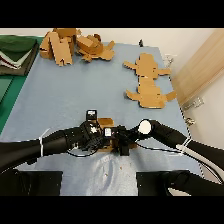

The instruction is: Fold the box.

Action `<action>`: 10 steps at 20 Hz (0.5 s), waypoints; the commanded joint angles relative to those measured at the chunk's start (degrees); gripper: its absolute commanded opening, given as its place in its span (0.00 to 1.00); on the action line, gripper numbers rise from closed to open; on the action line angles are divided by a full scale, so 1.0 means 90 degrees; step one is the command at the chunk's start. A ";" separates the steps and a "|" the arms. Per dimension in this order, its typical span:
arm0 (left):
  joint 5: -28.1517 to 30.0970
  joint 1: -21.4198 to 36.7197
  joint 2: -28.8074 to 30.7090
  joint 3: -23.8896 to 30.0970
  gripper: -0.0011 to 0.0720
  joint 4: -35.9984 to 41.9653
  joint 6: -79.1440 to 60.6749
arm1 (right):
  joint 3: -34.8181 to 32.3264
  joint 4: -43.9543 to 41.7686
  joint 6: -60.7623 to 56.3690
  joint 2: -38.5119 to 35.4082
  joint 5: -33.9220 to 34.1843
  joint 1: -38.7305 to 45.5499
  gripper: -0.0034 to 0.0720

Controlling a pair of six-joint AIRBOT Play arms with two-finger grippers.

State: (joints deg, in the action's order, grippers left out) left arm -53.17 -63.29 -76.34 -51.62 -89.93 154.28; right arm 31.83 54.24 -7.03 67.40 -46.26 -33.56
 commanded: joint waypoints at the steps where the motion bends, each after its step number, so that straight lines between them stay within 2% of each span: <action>1: -0.0153 0.0012 0.0056 0.0002 0.77 -0.0066 0.0002 | 0.0000 -0.0005 0.0000 0.0005 0.0002 -0.0002 0.72; 10: -0.0520 0.0015 0.1013 0.0002 0.78 -0.0636 -0.0211 | 0.0000 -0.0002 0.0000 0.0005 0.0002 -0.0002 0.72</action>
State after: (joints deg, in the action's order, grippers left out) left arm -56.62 -63.22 -69.84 -51.62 -93.69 152.97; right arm 31.83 54.22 -7.03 67.40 -46.24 -33.56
